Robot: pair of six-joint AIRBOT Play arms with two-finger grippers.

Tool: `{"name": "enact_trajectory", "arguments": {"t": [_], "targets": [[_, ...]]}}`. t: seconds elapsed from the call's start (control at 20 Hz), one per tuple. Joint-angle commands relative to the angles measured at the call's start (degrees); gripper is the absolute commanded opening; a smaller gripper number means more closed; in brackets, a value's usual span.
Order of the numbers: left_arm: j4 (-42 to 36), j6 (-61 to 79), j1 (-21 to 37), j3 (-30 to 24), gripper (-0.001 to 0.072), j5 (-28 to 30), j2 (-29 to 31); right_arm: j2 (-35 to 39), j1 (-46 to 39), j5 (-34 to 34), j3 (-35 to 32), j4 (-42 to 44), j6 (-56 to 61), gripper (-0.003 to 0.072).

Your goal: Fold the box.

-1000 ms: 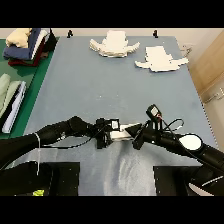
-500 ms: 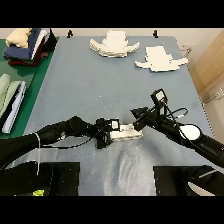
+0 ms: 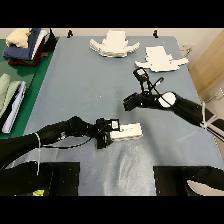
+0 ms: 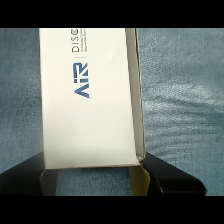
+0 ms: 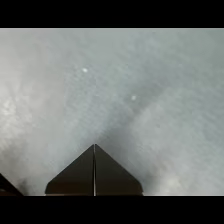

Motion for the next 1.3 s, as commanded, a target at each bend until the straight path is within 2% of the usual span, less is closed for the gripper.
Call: {"name": "enact_trajectory", "arguments": {"t": [0.0, 0.05, 0.15, 0.45, 0.55, 0.7, 0.9, 1.0, 1.1, 1.25], "targets": [[0.0, 0.0, 0.0, 0.0, 0.0353, 0.0, 0.0, -4.7, -3.1, 23.6, 11.5, -34.1, 32.0, 0.0004], [0.0, 0.0, 0.0, 0.0, 0.0353, 0.0, 0.0, -4.8, -4.1, 29.5, 13.8, -39.0, 37.4, 0.0005], [-0.6, -1.8, 0.0, 0.0, 0.0353, 0.0, 0.0, -4.6, -5.9, 35.4, 16.7, -42.7, 42.9, 0.0005], [0.2, -13.0, 0.3, 1.7, 0.0353, 1.4, 1.1, -4.4, -7.1, 35.7, 17.1, -43.3, 49.9, 0.0005], [1.3, -17.0, 2.3, 1.8, 0.0353, 2.0, 2.9, -4.4, -7.1, 35.7, 17.1, -43.3, 50.1, 0.0005], [5.2, -23.1, 8.6, 1.8, 0.0353, 2.2, 6.1, -4.4, -7.1, 35.7, 17.1, -43.3, 50.4, 0.0005], [15.4, -36.0, 24.7, 4.3, 0.0353, 6.1, 6.6, -4.4, -7.1, 35.2, 17.1, -43.2, 50.4, 0.0005], [19.9, -41.4, 35.0, 9.8, 0.0353, 4.3, 2.9, -4.4, -7.1, 35.2, 17.1, -43.2, 50.4, 0.0005], [21.3, -42.7, 44.3, 18.7, 0.0353, 1.6, -3.7, -4.4, -7.1, 35.3, 17.1, -43.2, 50.4, 0.0005], [21.3, -42.8, 52.4, 34.1, 0.0353, -1.7, -15.5, -4.4, -7.1, 35.3, 17.1, -43.2, 50.4, 0.0005]]}}
